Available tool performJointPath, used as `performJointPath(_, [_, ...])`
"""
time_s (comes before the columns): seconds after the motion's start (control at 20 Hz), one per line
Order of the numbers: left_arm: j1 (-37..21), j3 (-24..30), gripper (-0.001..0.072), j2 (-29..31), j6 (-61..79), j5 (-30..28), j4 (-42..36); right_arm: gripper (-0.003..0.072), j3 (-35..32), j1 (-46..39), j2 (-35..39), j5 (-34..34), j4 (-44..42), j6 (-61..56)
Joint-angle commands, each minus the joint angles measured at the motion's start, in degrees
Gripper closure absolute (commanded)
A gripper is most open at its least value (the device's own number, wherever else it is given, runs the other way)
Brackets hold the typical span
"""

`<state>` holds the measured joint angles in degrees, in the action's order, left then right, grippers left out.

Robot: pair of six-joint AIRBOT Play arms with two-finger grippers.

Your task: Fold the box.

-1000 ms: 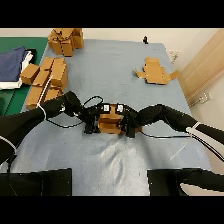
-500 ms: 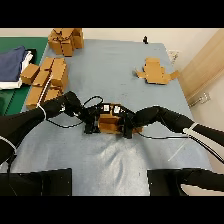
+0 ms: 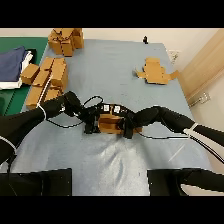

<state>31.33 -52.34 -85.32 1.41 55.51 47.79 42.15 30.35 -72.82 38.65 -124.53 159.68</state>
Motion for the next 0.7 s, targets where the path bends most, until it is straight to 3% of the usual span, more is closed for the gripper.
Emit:
performJointPath(0.0, [0.0,0.0,0.0414,0.0,0.1,0.0,0.1,0.0680,0.0,-2.0,2.1,4.9,10.9,-14.3])
performJointPath(0.2, [0.0,0.0,0.0415,0.0,0.1,0.0,0.1,0.0683,-0.1,-8.4,10.5,10.0,8.1,-22.9])
performJointPath(0.3, [0.0,0.0,0.0415,0.0,0.1,0.0,0.1,0.0683,-1.9,-15.4,16.5,9.4,1.3,-25.9])
performJointPath(0.45, [0.0,0.0,0.0414,0.0,0.1,0.0,0.1,0.0684,-6.6,-29.2,22.2,11.4,0.8,-43.3])
performJointPath(0.55, [0.0,0.0,0.0415,0.0,0.1,0.0,0.1,0.0685,-7.5,-35.4,21.2,17.7,0.6,-50.2])
performJointPath(0.65, [0.0,0.0,0.0415,0.0,0.1,-0.1,0.1,0.0685,-8.0,-36.3,16.7,22.4,-0.7,-50.2])
